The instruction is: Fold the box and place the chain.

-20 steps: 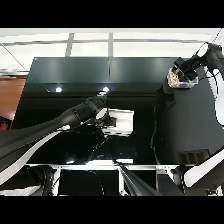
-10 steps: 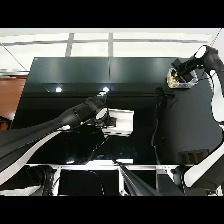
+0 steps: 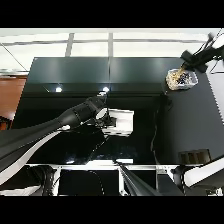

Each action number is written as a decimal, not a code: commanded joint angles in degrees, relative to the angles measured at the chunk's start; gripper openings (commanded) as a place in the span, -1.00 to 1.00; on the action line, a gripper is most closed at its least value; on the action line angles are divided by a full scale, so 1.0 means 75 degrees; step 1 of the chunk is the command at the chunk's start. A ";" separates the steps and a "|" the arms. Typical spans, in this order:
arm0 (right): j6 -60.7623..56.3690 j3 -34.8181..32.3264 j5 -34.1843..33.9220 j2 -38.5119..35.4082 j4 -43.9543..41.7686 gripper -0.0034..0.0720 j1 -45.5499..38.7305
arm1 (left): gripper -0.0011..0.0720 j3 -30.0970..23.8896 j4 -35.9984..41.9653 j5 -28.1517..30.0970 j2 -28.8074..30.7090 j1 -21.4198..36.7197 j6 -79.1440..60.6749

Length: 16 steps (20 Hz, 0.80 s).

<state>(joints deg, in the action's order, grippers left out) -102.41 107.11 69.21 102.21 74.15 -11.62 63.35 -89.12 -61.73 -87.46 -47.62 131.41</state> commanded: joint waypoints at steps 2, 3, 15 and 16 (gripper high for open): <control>0.1521 0.0003 0.0227 -0.1781 -0.0294 -0.88 -0.0085 | -0.89 0.0003 0.0000 0.0026 0.0003 0.0003 0.0000; 0.1676 0.0003 0.0227 -0.2186 -0.0393 -0.88 -0.0085 | -0.89 0.0003 0.0000 0.0026 0.0003 0.0003 0.0000; 0.2436 -0.0009 0.0906 -0.5319 -0.2328 -0.88 0.0143 | -0.89 0.0003 -0.0029 0.0026 0.0003 0.0003 0.0000; 0.2515 -0.0020 0.0912 -0.5479 -0.2396 -0.88 0.0309 | -0.89 0.0003 -0.0029 0.0029 0.0003 0.0003 0.0000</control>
